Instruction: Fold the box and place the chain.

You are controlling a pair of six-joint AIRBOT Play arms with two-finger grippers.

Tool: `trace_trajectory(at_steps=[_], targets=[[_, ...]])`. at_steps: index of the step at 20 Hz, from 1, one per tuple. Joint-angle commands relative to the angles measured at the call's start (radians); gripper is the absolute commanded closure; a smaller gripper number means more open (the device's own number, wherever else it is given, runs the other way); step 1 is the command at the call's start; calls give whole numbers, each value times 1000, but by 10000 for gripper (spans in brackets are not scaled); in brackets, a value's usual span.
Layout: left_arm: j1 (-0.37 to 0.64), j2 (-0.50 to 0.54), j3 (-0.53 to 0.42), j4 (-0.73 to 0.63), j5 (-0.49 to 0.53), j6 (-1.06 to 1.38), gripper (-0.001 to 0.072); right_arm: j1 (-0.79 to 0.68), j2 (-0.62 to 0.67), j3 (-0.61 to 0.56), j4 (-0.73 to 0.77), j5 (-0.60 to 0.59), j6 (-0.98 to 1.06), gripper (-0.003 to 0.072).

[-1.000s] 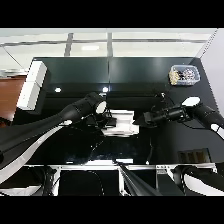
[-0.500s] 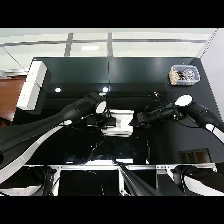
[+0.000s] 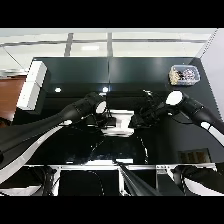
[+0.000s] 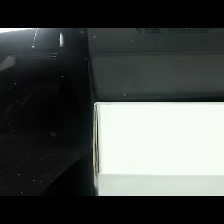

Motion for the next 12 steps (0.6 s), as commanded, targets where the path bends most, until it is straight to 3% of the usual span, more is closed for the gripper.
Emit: trace_trajectory(at_steps=[1,6,12], targets=[[0,0,0,2,-2,0,684,78,-1,16,-186,-51,158,329],[0,0,0,2,-1,0,684,156,-10,23,-230,-172,285,330],[0,-1,0,3,0,0,684,265,-70,135,-533,-105,634,339]])
